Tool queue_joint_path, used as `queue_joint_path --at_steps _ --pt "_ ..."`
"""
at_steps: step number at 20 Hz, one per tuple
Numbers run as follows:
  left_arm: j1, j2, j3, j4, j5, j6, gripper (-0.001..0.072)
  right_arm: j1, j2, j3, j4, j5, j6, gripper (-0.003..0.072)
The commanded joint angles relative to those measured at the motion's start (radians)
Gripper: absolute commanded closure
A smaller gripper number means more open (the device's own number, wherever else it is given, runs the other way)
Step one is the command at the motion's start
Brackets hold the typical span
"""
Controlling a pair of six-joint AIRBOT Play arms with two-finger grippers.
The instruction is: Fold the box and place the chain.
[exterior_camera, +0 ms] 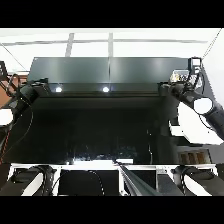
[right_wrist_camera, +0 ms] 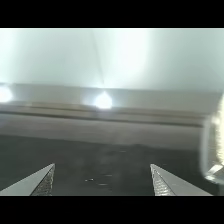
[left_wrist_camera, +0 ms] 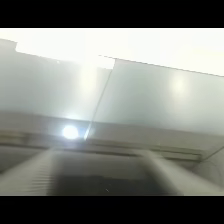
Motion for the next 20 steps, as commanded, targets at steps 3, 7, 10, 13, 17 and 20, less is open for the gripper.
queue_joint_path --at_steps 3,7,10,13,17,20 --pt "-0.001 -0.014 0.012 0.036 -0.207 0.007 -0.0011 -0.375 -0.032 0.195 -0.329 0.274 0.254 -0.0033" --pt "-0.001 -0.014 0.012 0.054 -0.400 0.008 0.0010 -0.809 -0.055 0.275 -0.577 0.412 0.487 -0.0025" --pt "-0.001 -0.014 0.011 0.054 -0.443 0.008 0.0009 -1.045 -0.166 0.335 -0.379 0.576 0.390 -0.0025" --pt "-0.001 -0.014 0.011 0.053 -0.448 0.007 0.0009 -1.136 -0.422 0.509 -0.120 1.018 -0.040 -0.0025" --pt "-0.001 -0.014 0.011 0.053 -0.498 0.007 0.0009 -1.098 -0.551 0.552 -0.267 1.141 -0.121 -0.0024" --pt "-0.001 -0.014 0.011 0.052 -0.515 0.006 0.0009 -1.086 -0.573 0.552 -0.313 1.159 -0.168 -0.0024"
